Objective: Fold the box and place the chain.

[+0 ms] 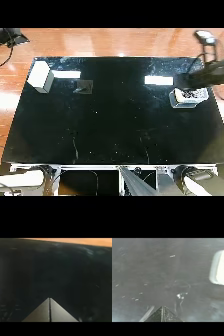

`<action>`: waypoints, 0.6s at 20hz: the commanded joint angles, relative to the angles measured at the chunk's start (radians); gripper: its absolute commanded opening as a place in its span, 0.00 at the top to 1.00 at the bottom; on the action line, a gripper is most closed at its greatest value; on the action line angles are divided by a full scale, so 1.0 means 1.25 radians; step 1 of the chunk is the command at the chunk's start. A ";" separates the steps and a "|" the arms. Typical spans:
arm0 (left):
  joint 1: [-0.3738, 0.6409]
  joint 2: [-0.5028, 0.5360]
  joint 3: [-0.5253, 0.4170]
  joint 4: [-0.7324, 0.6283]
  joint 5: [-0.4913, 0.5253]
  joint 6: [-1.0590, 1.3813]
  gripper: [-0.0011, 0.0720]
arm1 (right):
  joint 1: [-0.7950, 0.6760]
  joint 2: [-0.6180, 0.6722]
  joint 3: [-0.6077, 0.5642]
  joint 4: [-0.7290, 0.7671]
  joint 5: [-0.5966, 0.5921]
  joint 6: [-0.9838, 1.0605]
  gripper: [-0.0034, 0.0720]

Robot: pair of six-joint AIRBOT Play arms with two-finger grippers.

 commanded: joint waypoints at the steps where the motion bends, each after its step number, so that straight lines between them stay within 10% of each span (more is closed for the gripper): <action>1: -0.107 0.178 -0.194 0.018 -0.039 0.028 0.96 | -0.097 0.055 -0.033 -0.029 0.035 0.002 0.91; 6: -0.242 0.439 -0.712 0.131 -0.291 -0.025 0.96 | -0.135 0.060 -0.229 0.023 -0.042 0.002 0.91; 12: -0.224 0.450 -0.796 0.169 -0.239 -0.064 0.96 | -0.138 0.061 -0.282 0.000 -0.080 0.006 0.91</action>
